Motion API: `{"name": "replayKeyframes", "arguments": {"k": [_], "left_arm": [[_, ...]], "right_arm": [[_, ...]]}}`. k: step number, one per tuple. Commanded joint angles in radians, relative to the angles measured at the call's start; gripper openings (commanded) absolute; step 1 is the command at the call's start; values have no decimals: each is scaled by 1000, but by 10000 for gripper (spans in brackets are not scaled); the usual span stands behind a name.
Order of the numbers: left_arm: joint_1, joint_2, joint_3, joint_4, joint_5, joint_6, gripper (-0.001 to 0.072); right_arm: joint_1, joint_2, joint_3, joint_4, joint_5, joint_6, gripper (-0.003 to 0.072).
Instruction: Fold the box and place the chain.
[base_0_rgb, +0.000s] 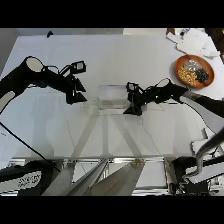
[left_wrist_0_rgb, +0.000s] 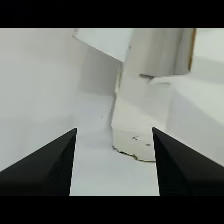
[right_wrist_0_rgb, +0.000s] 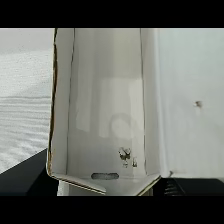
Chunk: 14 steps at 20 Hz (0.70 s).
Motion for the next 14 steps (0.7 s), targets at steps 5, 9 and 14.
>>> {"name": "replayKeyframes", "arguments": {"k": [5, 9, 14], "left_arm": [[-16, -23, -107, -106, -4, 351, 383], [-68, -72, -108, -107, 82, 351, 419], [-93, -104, -108, -114, 104, 334, 413]], "right_arm": [[1, 0, 0, 0, 0, 0, 457], [1, 0, 0, 0, 0, 0, 457], [1, 0, 0, 0, 0, 0, 457]]}}
